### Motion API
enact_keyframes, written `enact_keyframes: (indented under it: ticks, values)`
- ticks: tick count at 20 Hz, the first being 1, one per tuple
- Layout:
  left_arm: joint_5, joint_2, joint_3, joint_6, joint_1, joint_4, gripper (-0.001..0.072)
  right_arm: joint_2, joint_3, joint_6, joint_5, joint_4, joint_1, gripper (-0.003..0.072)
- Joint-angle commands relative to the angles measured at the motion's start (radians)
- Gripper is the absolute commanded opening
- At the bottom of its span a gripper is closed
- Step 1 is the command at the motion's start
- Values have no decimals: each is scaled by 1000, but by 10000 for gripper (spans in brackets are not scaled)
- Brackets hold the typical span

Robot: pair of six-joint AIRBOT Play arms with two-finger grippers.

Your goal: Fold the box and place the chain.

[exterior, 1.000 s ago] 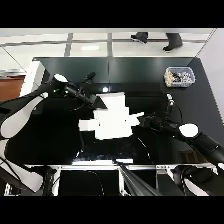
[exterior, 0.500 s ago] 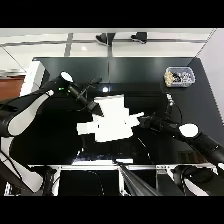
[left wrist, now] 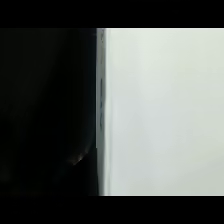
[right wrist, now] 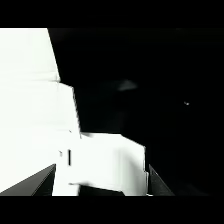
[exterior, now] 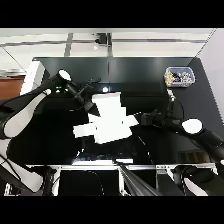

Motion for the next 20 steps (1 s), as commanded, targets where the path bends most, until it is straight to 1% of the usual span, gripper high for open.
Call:
enact_keyframes:
  ticks: [1, 2, 3, 4, 5, 6, 7, 9, 11, 13, 16, 19, 20]
  values:
    - [50, 121, -43, -1, -12, 42, 21, 3, 166, -20, 293, -373, -90, 643]
    - [111, 184, -93, 30, -26, 41, 21, 3, 215, -53, 359, -449, -102, 643]
    - [208, 260, -164, 84, -41, 34, 21, 3, 255, -104, 409, -505, -103, 642]
    - [342, 349, -257, 169, -59, 19, 22, 3, 278, -158, 436, -530, -102, 642]
    - [475, 430, -349, 285, -76, 5, 27, 3, 285, -218, 441, -525, -100, 642]
    - [576, 487, -419, 409, -89, 1, 28, 1, 283, -277, 441, -514, -92, 642]
    - [635, 523, -469, 556, -101, 3, 27, -2, 278, -348, 442, -502, -79, 642]
    - [643, 522, -497, 763, -112, 3, 28, -4, 256, -467, 427, -432, -45, 642]
    - [671, 484, -496, 768, -132, 2, 27, -4, 218, -572, 402, -374, -7, 642]
    - [708, 440, -495, 768, -159, 5, 27, -4, 183, -642, 379, -360, 40, 642]
    - [731, 388, -495, 768, -188, 5, 27, -4, 131, -698, 328, -357, 113, 642]
    - [732, 373, -495, 768, -200, 5, 27, -7, 108, -724, 284, -357, 161, 644]
    - [731, 373, -495, 768, -198, 5, 27, -14, 108, -724, 276, -356, 168, 685]
